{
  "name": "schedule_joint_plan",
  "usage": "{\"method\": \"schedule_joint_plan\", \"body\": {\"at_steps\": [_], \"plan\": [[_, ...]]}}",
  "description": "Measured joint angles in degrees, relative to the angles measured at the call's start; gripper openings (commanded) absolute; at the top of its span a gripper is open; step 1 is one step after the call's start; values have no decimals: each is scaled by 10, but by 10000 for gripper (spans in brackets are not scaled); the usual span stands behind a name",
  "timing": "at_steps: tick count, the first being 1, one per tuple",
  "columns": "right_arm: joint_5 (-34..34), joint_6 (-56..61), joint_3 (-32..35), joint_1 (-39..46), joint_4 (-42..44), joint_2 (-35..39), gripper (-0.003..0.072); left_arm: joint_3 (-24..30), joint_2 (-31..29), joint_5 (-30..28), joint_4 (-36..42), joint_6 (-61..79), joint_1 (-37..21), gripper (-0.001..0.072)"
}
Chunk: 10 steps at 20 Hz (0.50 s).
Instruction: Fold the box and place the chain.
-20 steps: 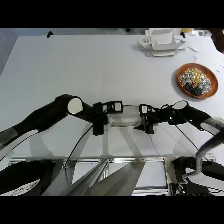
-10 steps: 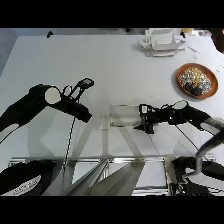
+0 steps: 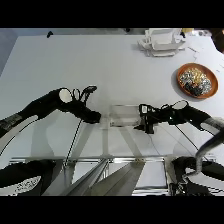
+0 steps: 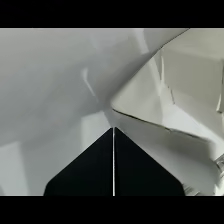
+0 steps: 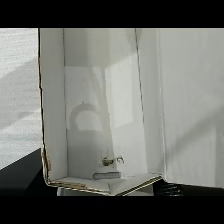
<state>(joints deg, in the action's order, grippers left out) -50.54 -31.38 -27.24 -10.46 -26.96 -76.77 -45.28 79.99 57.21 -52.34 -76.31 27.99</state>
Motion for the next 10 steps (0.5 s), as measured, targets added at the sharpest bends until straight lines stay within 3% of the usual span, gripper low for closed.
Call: {"method": "schedule_joint_plan", "body": {"at_steps": [4, 10], "plan": [[0, 0, 0, 0, 0, 0, 400, 0, 6, -19, 22, 0, 14, 7], [0, 0, 0, 0, 0, 0, 400, 0, -42, -38, 57, 11, 23, 39]]}}
